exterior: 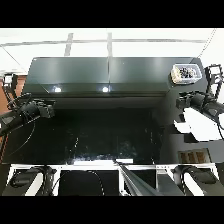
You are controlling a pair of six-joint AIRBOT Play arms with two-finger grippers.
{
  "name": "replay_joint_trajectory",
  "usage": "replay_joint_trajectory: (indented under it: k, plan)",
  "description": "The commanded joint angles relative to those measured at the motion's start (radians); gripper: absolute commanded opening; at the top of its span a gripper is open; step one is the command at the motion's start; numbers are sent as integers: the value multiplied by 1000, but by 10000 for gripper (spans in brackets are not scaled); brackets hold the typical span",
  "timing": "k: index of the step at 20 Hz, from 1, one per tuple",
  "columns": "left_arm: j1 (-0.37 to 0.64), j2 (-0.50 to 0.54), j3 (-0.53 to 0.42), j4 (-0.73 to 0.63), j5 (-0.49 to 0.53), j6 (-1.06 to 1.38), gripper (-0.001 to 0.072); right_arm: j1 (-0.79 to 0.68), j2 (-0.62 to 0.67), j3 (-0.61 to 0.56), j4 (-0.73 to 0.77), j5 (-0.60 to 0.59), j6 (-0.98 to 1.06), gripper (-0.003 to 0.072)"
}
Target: Fold the box and place the chain.
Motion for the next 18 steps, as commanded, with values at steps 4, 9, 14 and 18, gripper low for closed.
replay_joint_trajectory:
  k: [4, 9, 14, 18]
  plan:
    - [0, 0, 0, 0, 0, 0, 28, 1, 1, 0, 192, -148, 1, 19]
    - [0, -1, 0, 0, 34, 0, 28, 1, 0, 0, 364, -266, 1, 20]
    - [-4, -70, 0, -105, 128, 0, 553, -13, -118, -1, -5, -267, 9, 711]
    - [-2, -116, 2, -122, 131, -13, 710, -372, -227, 57, -115, -277, 169, 707]
